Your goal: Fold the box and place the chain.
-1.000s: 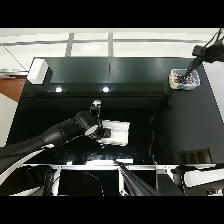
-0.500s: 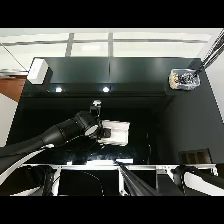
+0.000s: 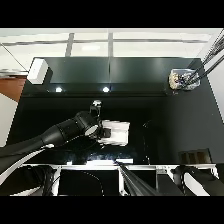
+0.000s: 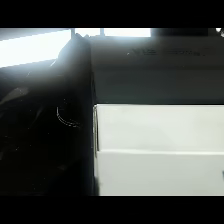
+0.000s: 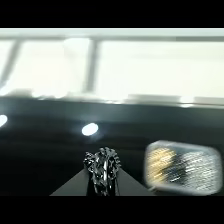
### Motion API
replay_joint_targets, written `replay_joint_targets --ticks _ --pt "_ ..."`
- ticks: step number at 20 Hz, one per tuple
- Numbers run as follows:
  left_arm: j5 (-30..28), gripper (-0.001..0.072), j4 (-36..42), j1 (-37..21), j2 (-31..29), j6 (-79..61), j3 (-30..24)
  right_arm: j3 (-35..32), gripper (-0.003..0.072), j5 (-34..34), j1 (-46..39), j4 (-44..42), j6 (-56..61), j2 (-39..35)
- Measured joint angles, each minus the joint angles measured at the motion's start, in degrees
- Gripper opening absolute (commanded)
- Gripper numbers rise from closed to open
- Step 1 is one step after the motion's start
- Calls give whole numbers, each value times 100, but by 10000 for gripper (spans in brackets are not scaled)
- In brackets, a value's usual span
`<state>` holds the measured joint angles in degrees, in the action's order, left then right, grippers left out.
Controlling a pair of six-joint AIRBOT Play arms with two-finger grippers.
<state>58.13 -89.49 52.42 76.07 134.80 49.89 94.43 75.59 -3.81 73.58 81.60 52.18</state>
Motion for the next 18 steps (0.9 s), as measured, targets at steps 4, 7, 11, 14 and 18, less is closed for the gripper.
replay_joint_targets --ticks 4,7,11,14,18 --pt "0 28 0 0 0 2 0 -308 29 999 708 -398 -219 -295" --pt "-2 28 0 0 0 0 0 -470 29 1648 1167 -885 -293 -372" --pt "0 28 0 0 -2 0 0 -697 29 1993 1574 -1644 -330 -398" --pt "0 28 0 0 0 0 0 -929 30 1934 1781 -2146 -343 -396" --pt "0 27 0 0 0 0 0 -1292 30 1552 2177 -2608 -343 -341"
